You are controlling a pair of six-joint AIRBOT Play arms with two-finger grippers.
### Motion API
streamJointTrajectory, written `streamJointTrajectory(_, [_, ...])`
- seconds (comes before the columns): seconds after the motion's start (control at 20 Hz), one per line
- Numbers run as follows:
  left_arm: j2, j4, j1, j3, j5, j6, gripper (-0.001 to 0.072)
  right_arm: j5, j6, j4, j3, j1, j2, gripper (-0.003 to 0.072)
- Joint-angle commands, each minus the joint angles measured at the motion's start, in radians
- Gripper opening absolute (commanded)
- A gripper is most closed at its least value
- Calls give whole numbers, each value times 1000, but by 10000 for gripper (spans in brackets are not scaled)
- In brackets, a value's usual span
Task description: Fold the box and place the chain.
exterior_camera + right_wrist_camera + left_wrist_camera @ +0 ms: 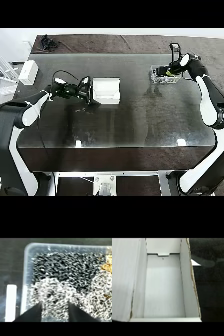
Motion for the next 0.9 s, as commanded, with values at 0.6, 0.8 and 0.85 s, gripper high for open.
streamJointTrajectory(0.6, [0,1,-1,0,1,0,356,39,24,-28,17,30,220,11])
streamJointTrajectory(0.8, [0,0,-1,0,1,0,355,70,23,-30,18,90,417,11])
streamJointTrajectory(0.85, [0,0,-1,0,1,0,355,70,23,-30,18,113,462,11])
